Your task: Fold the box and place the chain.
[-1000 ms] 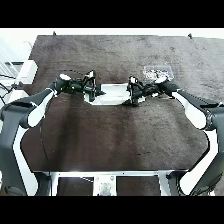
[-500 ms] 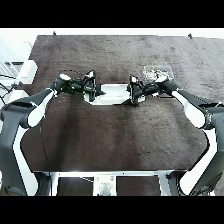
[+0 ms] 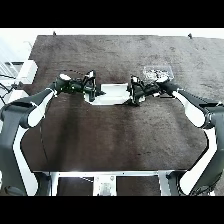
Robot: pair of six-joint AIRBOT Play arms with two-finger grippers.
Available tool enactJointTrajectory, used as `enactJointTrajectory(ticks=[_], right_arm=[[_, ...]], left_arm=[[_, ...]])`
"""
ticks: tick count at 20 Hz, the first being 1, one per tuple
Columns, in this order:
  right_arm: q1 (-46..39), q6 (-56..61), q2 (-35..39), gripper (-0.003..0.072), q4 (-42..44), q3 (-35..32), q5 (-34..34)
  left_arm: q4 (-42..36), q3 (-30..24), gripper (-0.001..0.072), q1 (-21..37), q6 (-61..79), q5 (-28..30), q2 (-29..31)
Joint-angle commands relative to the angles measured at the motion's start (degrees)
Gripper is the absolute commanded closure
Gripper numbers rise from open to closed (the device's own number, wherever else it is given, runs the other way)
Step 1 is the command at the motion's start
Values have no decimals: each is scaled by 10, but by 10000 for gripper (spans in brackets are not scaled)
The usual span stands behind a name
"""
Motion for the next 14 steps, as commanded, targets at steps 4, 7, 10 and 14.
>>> enactJointTrajectory(ticks=[4, 7, 10, 14], right_arm=[[-1, 0, -7, 31, 16, 13, 21], [-1, 0, -7, 18, 16, 14, 21], [0, 0, -7, 18, 16, 15, 21], [0, 0, -17, 21, 14, 19, 22]], left_arm=[[0, 1, 689, 0, 0, 0, 0], [0, 1, 689, 0, 0, 0, 0], [0, 1, 689, 0, 0, 0, 0], [0, 1, 689, 0, 0, 0, 0]])
